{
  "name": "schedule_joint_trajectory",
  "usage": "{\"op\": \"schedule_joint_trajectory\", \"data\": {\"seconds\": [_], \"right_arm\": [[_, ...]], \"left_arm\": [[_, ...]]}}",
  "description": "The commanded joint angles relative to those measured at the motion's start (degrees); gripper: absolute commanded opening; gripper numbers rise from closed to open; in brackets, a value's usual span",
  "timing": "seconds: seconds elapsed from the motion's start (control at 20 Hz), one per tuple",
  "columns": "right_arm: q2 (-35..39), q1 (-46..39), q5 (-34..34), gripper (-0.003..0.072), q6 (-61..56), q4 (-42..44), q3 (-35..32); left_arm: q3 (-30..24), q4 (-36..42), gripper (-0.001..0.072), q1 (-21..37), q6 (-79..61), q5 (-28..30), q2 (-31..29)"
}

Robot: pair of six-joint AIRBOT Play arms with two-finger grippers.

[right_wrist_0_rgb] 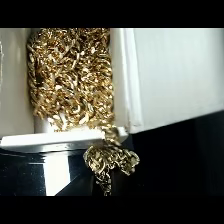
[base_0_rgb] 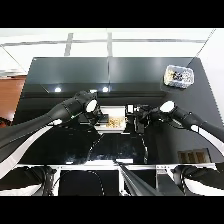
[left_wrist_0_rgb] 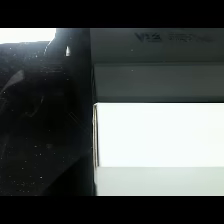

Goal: Fold the box and place the chain.

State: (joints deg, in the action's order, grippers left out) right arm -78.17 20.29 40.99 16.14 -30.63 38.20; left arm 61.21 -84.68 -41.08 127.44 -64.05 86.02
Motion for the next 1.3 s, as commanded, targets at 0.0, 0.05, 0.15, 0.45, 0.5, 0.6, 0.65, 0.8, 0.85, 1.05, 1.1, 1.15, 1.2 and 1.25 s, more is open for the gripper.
{"op": "schedule_joint_trajectory", "data": {"seconds": [0.0, 0.05, 0.15, 0.45, 0.5, 0.6, 0.65, 0.8, 0.85, 1.05, 1.1, 1.15, 1.2, 1.25], "right_arm": [[1.3, -0.1, 0.7, 0.0005, -4.0, -1.4, 0.1], [2.4, -0.3, 0.7, 0.0005, -6.9, -2.5, 0.1], [5.9, -1.3, 0.8, 0.0005, -15.0, -5.7, 0.1], [23.6, -4.5, 11.0, 0.0005, -40.7, -8.2, 3.1], [25.9, -4.5, 13.0, 0.0006, -42.8, -7.5, 4.9], [29.1, -4.5, 16.1, 0.0006, -46.2, -3.9, 9.5], [29.9, -4.5, 17.0, 0.0006, -47.4, -1.3, 11.9], [30.0, -4.5, 19.5, 0.0005, -49.7, 10.2, 15.0], [30.0, -4.5, 19.5, 0.0005, -49.6, 14.1, 15.0], [30.0, -4.5, 18.2, 0.0006, -49.6, 22.7, 15.0], [30.0, -4.5, 18.1, 0.0006, -49.6, 22.4, 15.0], [29.8, -4.4, 18.1, 0.0006, -49.6, 22.4, 15.0], [29.7, -4.0, 17.9, 0.0006, -49.6, 22.0, 15.0], [29.6, -3.3, 17.0, 0.0006, -49.6, 20.2, 15.0]], "left_arm": [[0.1, 0.1, 0.0026, 0.0, -0.1, 0.3, 0.0], [0.1, 0.1, 0.0026, 0.0, -0.1, 0.3, 0.0], [0.1, 0.1, 0.0026, 0.0, -0.1, 0.3, 0.0], [0.1, 0.1, 0.0026, 0.0, -0.1, 0.3, 0.0], [0.1, 0.1, 0.0026, 0.0, -0.1, 0.3, 0.0], [0.1, 0.1, 0.0027, 0.0, -0.1, 0.3, 0.0], [0.1, 0.1, 0.0027, 0.0, -0.1, 0.3, 0.0], [0.1, 0.1, 0.0026, 0.0, -0.1, 0.3, 0.0], [0.1, 0.1, 0.0027, 0.0, -0.1, 0.3, 0.0], [0.1, 0.1, 0.0026, 0.0, -0.1, 0.3, 0.0], [0.1, 0.1, 0.0027, 0.0, -0.1, 0.3, 0.0], [0.1, 0.1, 0.0026, 0.0, -0.1, 0.3, 0.0], [0.1, 0.1, 0.0027, 0.0, -0.1, 0.3, 0.0], [0.1, 0.1, 0.0026, 0.0, -0.1, 0.3, 0.0]]}}
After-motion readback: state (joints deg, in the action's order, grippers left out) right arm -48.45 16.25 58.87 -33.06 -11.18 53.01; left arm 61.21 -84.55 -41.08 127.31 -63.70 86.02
